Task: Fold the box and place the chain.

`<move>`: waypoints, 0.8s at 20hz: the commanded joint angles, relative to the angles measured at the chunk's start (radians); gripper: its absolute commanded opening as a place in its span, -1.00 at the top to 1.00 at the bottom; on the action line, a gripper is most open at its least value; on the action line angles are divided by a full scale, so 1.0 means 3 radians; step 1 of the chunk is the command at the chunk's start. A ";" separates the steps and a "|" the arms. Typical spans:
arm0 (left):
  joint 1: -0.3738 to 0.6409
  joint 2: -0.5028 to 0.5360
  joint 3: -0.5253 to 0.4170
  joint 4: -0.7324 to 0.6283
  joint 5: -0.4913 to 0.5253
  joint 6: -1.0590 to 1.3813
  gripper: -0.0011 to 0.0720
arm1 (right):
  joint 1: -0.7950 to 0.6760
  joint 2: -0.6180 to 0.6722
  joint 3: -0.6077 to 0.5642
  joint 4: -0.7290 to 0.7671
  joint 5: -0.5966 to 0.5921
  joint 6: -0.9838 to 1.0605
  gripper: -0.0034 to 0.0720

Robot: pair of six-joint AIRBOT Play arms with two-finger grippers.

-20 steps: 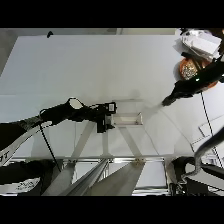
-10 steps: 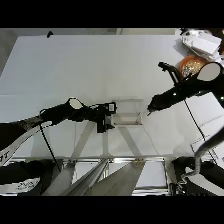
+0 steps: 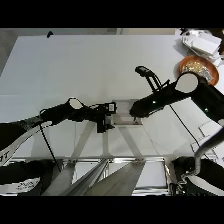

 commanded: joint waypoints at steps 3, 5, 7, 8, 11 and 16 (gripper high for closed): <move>0.0001 0.0003 0.0000 0.0000 0.0001 0.0001 0.09 | 0.0397 -0.0014 -0.0072 -0.0300 -0.0528 0.0221 0.87; 0.0001 0.0003 0.0000 0.0000 0.0001 0.0001 0.09 | 0.0456 -0.0014 -0.0205 -0.0604 -0.0682 0.0484 0.85; 0.0001 0.0003 0.0000 0.0000 0.0001 0.0001 0.09 | 0.0460 -0.0014 -0.0381 -0.0654 -0.0861 0.0533 0.74; 0.0001 0.0003 0.0000 0.0000 0.0000 0.0001 0.09 | 0.0460 -0.0014 -0.0474 -0.0645 -0.0993 0.0533 0.74; 0.0001 0.0003 0.0000 0.0000 0.0001 0.0001 0.09 | 0.0460 -0.0015 -0.0664 -0.0601 -0.1280 0.0532 0.74; 0.0001 0.0001 0.0000 0.0000 0.0000 0.0001 0.09 | 0.0460 -0.0015 -0.0693 -0.0601 -0.1235 0.0529 0.47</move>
